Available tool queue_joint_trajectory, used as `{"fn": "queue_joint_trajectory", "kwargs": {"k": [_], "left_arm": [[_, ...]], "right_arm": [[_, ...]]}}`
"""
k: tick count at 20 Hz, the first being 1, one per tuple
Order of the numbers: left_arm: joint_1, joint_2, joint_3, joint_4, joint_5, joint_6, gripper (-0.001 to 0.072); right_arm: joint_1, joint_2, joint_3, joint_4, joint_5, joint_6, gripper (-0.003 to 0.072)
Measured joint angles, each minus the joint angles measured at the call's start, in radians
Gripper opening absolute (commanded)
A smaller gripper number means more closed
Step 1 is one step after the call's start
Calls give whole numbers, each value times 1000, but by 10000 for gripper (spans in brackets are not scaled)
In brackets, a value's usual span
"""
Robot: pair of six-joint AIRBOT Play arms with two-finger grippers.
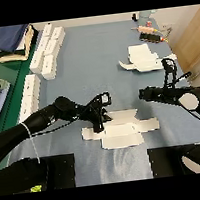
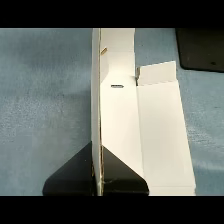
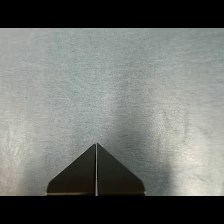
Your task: Fold the box.
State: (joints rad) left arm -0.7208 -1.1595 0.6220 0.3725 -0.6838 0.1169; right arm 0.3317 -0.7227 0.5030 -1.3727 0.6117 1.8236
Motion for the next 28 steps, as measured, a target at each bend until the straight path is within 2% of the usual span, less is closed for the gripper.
{"fn": "queue_joint_trajectory", "kwargs": {"k": [9,12,17,21,23,26,27,28], "left_arm": [[-8,0,0,15,-41,-58,16],[-8,0,0,16,-42,-62,16],[-8,0,-2,16,-44,-62,16],[-8,0,-1,16,-43,-63,16],[-8,0,-1,16,-43,-63,16],[-8,0,-1,16,-42,-63,16],[-8,0,-1,16,-42,-63,16],[-8,0,-1,16,-42,-63,16]], "right_arm": [[0,0,0,0,14,0,3],[0,3,0,0,57,0,3],[0,60,0,26,207,0,2],[30,153,0,111,386,-37,2],[96,183,0,176,455,-98,2],[287,197,-3,224,507,-208,3],[366,195,-5,214,513,-234,56],[459,189,-10,186,521,-259,365]]}}
